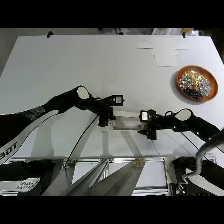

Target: Fold the box and place the chain.

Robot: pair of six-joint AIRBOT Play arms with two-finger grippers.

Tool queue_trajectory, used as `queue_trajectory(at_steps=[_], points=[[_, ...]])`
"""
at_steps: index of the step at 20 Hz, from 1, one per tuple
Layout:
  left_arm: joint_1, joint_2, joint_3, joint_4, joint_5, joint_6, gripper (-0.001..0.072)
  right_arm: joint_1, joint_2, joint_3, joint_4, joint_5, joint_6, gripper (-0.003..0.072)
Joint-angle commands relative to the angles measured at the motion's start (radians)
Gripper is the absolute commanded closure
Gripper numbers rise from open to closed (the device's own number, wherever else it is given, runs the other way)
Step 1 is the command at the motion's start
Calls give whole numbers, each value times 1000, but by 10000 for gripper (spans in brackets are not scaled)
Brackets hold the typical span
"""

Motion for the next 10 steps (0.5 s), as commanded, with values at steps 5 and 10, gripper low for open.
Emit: queue_trajectory(at_steps=[5,10], points=[[0,0,0,1,1,0,701,1,-1,-1,-1,-2,4,256],[6,-1,0,24,171,-2,701,1,-1,-1,-1,-2,4,256]])
